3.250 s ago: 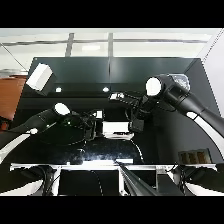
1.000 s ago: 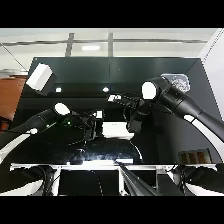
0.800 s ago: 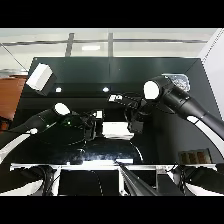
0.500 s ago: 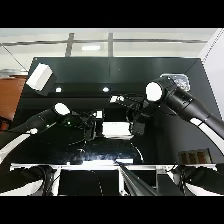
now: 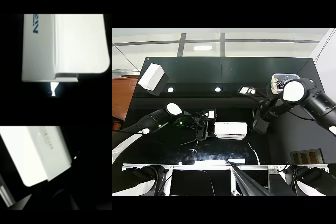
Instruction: Fold the box and place the chain.
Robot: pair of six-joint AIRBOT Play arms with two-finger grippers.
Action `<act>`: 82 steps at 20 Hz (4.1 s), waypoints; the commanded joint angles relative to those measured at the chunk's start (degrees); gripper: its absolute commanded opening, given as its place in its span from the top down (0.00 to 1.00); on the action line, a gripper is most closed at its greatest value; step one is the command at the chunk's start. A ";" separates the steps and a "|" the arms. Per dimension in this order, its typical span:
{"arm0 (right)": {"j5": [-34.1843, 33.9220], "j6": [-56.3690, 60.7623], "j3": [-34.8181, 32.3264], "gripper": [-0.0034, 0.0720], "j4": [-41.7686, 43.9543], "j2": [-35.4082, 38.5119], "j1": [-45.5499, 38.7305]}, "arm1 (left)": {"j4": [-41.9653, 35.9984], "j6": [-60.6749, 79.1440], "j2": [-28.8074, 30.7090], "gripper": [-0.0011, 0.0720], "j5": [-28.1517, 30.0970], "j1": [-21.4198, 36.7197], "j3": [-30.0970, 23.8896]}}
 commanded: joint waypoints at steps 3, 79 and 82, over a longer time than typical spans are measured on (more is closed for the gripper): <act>-10.78 -14.62 -4.83 0.23 13.51 1.57 -0.15 | 0.00 -0.22 0.00 0.31 0.35 -0.02 -0.02; -24.35 -24.30 -11.98 0.34 8.22 -1.55 7.32 | 0.00 -0.22 0.00 0.31 0.35 -0.02 -0.02; -24.44 -24.30 -11.98 0.34 8.20 -1.55 7.37 | 0.00 -0.22 0.00 0.31 0.35 -0.02 -0.02</act>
